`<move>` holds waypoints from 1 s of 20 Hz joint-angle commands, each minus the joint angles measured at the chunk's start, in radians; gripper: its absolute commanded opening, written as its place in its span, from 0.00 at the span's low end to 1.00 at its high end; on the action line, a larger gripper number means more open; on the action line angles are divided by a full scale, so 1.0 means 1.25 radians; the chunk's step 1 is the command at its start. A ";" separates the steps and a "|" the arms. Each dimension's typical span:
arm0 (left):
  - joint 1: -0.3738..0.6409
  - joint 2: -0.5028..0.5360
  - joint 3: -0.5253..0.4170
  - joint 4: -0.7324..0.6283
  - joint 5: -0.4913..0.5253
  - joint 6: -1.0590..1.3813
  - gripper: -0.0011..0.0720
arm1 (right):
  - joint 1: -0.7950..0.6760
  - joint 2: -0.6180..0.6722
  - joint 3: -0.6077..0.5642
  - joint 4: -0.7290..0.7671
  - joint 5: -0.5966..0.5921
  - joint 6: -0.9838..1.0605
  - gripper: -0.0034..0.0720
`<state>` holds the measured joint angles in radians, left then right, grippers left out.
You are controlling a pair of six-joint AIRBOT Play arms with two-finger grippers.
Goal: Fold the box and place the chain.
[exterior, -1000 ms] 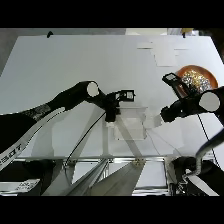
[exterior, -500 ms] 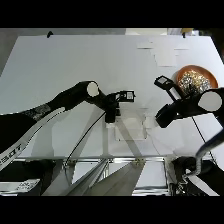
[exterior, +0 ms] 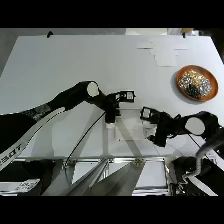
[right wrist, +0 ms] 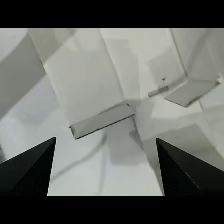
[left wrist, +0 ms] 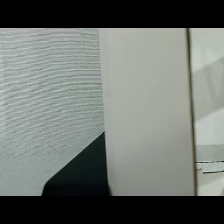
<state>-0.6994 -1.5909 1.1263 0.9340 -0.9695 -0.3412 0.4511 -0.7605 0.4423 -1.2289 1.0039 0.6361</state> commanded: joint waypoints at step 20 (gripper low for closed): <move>0.000 0.001 0.001 0.000 0.000 0.000 0.03 | 0.172 0.026 -0.163 -0.043 -0.288 -0.130 0.96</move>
<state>-0.6994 -1.5909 1.1263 0.9344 -0.9695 -0.3412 0.6609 -0.7280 0.2523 -1.2827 0.6727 0.4713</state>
